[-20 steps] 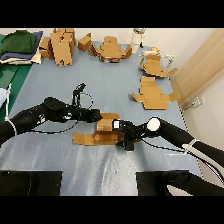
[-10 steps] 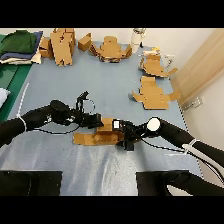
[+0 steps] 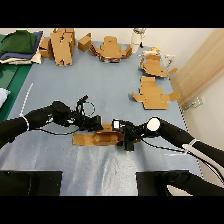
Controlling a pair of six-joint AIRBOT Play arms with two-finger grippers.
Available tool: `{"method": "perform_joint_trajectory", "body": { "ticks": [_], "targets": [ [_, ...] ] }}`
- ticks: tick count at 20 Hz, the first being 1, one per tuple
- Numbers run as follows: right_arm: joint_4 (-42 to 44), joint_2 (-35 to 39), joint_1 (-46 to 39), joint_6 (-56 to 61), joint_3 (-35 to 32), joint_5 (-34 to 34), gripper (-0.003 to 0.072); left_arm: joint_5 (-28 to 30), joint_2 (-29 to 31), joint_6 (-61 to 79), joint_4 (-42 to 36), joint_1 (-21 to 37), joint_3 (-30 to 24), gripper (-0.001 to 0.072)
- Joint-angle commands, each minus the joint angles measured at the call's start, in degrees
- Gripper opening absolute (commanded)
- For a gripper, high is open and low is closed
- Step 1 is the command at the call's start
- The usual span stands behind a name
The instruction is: Fold the box.
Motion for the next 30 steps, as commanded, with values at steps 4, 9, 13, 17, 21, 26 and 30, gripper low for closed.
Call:
{"method": "perform_joint_trajectory", "body": {
  "ticks": [4,9,13,17,21,26,30],
  "targets": [
    [0.0,0.02,0.04,0.04,0.02,-0.15,0.0501,1.6,-0.26,3.37,0.66,0.09,1.29,0.0013],
    [0.02,0.02,0.04,0.04,0.02,-0.15,0.0502,-1.14,2.67,31.39,2.97,1.2,5.81,0.0011],
    [0.02,0.02,0.04,0.04,0.02,-0.11,0.0502,4.76,9.73,39.28,22.56,1.53,4.61,0.001],
    [0.0,0.02,0.04,0.04,0.02,-0.13,0.0502,3.82,16.63,46.47,26.99,4.17,-1.53,0.001],
    [-0.02,0.02,0.04,0.04,0.02,-0.15,0.0502,2.82,25.53,62.62,26.97,1.77,-11.23,0.0012],
    [-0.26,0.02,0.04,0.04,0.02,-0.15,0.0502,3.45,25.29,67.32,25.4,-3.17,-16.02,0.0589],
    [-0.28,0.02,0.04,0.04,0.02,-0.13,0.0501,11.54,24.83,67.32,22.77,-7.08,-16.0,0.0594]
  ]
}}
